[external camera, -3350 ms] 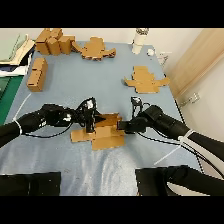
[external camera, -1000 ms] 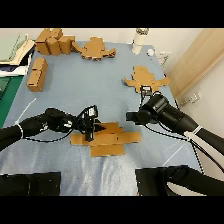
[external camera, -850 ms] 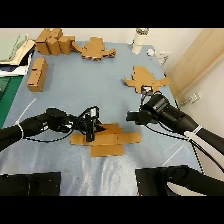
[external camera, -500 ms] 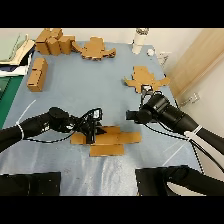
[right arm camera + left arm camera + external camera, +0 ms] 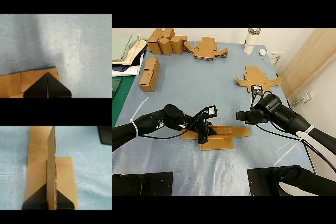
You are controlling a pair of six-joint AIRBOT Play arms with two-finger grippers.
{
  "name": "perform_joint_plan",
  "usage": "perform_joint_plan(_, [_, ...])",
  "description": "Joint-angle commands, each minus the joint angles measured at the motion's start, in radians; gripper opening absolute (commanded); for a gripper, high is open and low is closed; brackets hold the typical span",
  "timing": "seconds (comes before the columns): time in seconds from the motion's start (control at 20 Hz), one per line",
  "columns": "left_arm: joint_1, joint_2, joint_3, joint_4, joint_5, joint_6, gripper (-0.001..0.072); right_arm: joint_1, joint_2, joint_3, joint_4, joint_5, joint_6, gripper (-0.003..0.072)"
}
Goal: Fold the box.
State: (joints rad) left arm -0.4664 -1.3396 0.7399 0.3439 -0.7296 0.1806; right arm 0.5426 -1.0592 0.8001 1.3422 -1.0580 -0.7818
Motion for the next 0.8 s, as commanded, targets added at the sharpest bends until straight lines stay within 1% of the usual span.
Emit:
perform_joint_plan(0.0, [0.006,0.002,0.032,0.031,-0.04,-0.105,0.0015,0.0,0.0,0.0,0.02,0.003,-0.033,0.0])
perform_joint_plan(0.25, [0.048,0.018,0.081,0.029,-0.12,-0.19,0.0015,0.0,0.0,0.0,0.026,0.003,-0.05,0.0])
perform_joint_plan(0.45, [0.093,0.019,0.082,-0.006,-0.198,-0.223,0.0015,0.0,0.0,0.0,0.026,0.003,-0.057,0.0])
perform_joint_plan(0.6, [0.127,0.015,0.082,-0.037,-0.213,-0.222,0.0015,0.0,0.0,0.0,0.026,0.003,-0.057,0.0])
perform_joint_plan(0.75, [0.126,-0.01,0.076,-0.034,-0.222,-0.205,0.0015,0.0,0.0,0.0,0.026,0.009,-0.057,0.0])
